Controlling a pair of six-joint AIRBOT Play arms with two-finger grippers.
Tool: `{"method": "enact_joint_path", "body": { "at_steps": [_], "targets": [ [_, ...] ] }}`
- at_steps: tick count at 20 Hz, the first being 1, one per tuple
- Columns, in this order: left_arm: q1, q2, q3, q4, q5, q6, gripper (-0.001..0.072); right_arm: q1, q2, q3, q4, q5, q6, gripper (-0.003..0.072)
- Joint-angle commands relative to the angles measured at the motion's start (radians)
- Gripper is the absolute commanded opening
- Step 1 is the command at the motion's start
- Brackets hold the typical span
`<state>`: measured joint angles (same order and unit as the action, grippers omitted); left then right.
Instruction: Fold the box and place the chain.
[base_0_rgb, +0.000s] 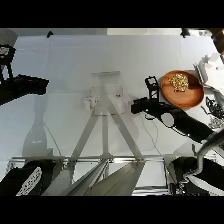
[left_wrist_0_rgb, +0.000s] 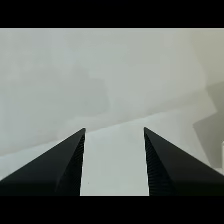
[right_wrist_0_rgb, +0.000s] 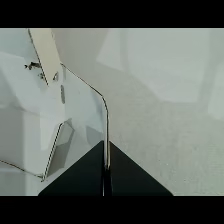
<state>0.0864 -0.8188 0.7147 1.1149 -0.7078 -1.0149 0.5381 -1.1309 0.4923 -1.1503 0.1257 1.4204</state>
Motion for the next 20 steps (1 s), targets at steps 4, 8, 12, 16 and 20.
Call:
{"method": "enact_joint_path", "body": {
  "at_steps": [4,8,12,16,20],
  "targets": [
    [-0.001,0.0,0.001,0.0,0.0,0.0,0.0397,0.014,0.0,-0.002,-0.004,-0.014,-0.008,0.0007],
    [-0.001,0.0,0.001,-0.006,0.0,0.0,0.0397,0.014,0.0,-0.002,-0.003,-0.014,-0.008,0.0007],
    [-0.001,0.0,0.001,-0.052,0.0,0.0,0.0397,0.014,0.0,-0.002,-0.003,-0.014,-0.008,0.0007],
    [-0.001,-0.001,0.001,-0.071,0.001,-0.021,0.0397,0.014,0.0,-0.002,-0.003,-0.014,-0.008,0.0007],
    [-0.001,-0.001,0.001,-0.205,-0.072,-0.043,0.0353,0.014,0.0,-0.002,-0.003,-0.014,-0.008,0.0007]
  ]
}}
